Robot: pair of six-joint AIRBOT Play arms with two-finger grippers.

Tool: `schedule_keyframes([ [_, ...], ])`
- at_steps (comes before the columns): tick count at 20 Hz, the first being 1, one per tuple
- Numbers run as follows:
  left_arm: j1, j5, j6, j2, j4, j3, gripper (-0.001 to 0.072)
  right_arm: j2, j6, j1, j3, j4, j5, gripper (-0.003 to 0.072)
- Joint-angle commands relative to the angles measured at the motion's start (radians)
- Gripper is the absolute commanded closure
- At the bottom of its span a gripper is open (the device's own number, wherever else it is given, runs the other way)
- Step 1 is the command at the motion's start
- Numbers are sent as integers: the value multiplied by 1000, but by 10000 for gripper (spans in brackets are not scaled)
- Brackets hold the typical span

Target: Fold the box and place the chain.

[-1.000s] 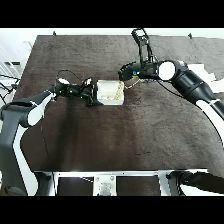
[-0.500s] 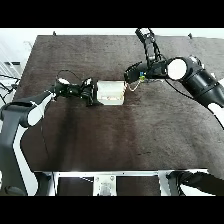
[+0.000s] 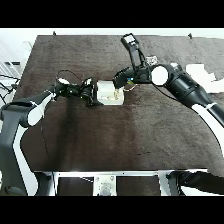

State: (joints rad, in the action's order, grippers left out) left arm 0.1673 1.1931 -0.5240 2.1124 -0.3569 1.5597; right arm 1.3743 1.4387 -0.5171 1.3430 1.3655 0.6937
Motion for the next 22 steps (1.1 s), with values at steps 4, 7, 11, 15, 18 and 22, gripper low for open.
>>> schedule_keyframes([
  [4, -1, 0, 0, 0, 0, 1, 412, 106, 3, -18, 0, -31, -117, 679],
  [7, -1, 0, 0, 0, 0, 1, 412, 134, 2, -18, -27, -49, -119, 679],
  [11, -1, 0, 0, 0, 0, 1, 412, 186, 2, -17, -52, -53, -170, 677],
  [15, -1, 0, 0, 0, 0, 1, 412, 198, 2, -15, -52, -52, -179, 386],
  [18, -1, 0, 0, 0, 0, 1, 412, 150, 1, -3, -52, -38, -145, 328],
  [22, -1, 0, 0, 0, 0, 1, 412, 47, 2, 107, -59, 50, -55, 387],
])
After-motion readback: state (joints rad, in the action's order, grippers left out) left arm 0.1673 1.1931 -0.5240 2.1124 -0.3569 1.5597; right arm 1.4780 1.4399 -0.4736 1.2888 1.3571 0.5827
